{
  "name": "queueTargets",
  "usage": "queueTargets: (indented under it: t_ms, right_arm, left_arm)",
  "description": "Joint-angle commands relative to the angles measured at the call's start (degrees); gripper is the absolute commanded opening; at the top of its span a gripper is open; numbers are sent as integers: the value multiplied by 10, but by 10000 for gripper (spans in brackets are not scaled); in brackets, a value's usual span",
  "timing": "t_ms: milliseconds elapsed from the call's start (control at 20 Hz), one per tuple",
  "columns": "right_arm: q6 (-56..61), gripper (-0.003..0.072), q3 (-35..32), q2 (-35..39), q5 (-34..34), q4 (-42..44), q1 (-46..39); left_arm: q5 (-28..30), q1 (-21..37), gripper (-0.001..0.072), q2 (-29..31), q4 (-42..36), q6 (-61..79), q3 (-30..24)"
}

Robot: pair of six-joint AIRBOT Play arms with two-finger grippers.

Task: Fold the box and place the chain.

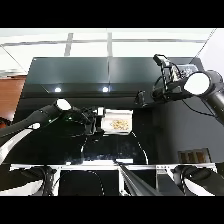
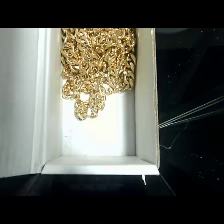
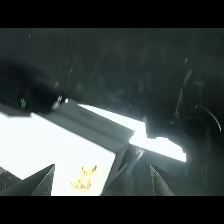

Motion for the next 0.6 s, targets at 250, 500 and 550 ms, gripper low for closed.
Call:
queueTargets:
  t_ms: [250, 500, 550]
  right_arm:
    - [-337, 660, 0, -99, -33, 154, 1]
    - [-575, 660, 0, -96, 52, 155, 4]
    - [-583, 660, 0, -97, 57, 153, 11]
  left_arm:
    - [3, -1, 333, 0, -5, -1, 0]
    - [3, -1, 333, 0, -5, -1, 0]
    - [3, -1, 333, 0, -5, -1, 0]
